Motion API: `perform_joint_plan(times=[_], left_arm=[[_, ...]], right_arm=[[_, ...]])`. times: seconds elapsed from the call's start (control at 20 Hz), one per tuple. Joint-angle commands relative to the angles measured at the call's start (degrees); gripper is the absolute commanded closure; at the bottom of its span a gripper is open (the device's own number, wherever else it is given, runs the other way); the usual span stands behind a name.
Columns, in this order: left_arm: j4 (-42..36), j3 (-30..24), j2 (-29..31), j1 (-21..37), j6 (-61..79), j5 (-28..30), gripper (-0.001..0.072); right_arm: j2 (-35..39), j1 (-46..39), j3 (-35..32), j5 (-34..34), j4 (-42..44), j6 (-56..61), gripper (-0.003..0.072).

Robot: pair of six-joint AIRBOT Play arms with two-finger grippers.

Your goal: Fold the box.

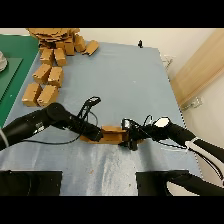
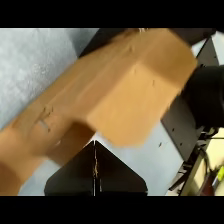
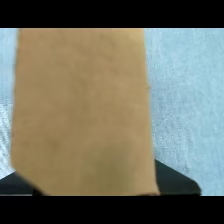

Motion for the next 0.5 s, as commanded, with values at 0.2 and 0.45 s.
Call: perform_joint_plan(times=[0.2,0.45], left_arm=[[-1.6,14.03,-15.34,2.8,1.03,-0.31,0.0699],[-1.36,14.1,-19.69,6.27,0.79,-0.39,0.07]], right_arm=[[0.22,0.0,-0.02,0.02,-0.35,0.04,0.0145],[0.22,0.0,-0.02,0.02,-0.63,0.07,0.0144]])
